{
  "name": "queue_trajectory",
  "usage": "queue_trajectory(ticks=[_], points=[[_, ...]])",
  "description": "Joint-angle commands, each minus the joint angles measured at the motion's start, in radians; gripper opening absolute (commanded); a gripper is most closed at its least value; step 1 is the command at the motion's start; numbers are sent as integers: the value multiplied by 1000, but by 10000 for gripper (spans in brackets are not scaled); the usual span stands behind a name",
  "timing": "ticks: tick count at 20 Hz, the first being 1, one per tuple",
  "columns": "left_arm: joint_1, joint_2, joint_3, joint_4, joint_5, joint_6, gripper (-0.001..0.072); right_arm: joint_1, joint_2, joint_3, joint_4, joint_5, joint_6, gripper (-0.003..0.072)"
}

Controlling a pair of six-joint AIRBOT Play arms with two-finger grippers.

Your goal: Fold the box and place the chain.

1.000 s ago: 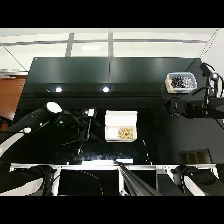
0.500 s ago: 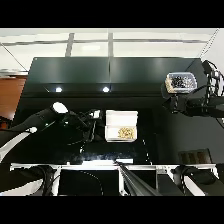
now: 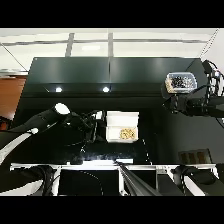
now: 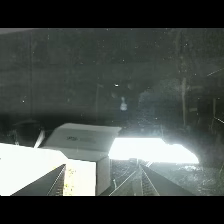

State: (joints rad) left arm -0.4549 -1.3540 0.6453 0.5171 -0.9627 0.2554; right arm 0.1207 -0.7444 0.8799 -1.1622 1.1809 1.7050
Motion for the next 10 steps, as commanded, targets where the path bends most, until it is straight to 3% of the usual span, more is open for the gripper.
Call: queue_trajectory(ticks=[1,10], points=[[-9,-1,1,-8,22,-21,710,0,0,0,-3,0,0,532],[-39,-5,1,-58,40,-51,711,0,0,0,-3,-8,-1,532]])
